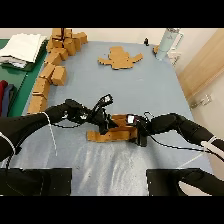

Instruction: Fold the box.

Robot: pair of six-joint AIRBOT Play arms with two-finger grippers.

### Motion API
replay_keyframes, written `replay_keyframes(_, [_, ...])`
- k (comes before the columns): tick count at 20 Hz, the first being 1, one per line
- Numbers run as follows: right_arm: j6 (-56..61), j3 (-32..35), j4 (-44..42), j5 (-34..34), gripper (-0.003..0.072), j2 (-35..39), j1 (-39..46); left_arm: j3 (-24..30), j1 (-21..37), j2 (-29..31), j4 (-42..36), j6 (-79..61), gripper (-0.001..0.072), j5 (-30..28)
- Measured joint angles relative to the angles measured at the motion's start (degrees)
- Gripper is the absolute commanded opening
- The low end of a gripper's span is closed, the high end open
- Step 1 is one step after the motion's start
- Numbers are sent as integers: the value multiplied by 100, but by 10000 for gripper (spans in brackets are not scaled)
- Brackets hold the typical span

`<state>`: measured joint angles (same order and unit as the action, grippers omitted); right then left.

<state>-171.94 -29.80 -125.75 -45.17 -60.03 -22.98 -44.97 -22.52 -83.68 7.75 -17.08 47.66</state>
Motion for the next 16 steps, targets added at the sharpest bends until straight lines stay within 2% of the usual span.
replay_keyframes(2, [2, -2, 13, 4, 701, -35, -55, 0, 0, 0, 2, 0, 12, 0])
replay_keyframes(4, [4, -2, 20, 7, 612, -55, -96, 0, 0, 0, 4, 0, 12, 2])
replay_keyframes(10, [4, 2, 20, -9, 628, -15, -131, 2, 0, 0, 0, 0, 12, -2])
replay_keyframes(11, [7, 4, 20, -24, 665, 11, -133, 2, 0, 0, 0, 0, 12, -9])
replay_keyframes(16, [7, 7, 20, -24, 665, 122, -133, 2, 0, 0, -4, -2, 12, -22])
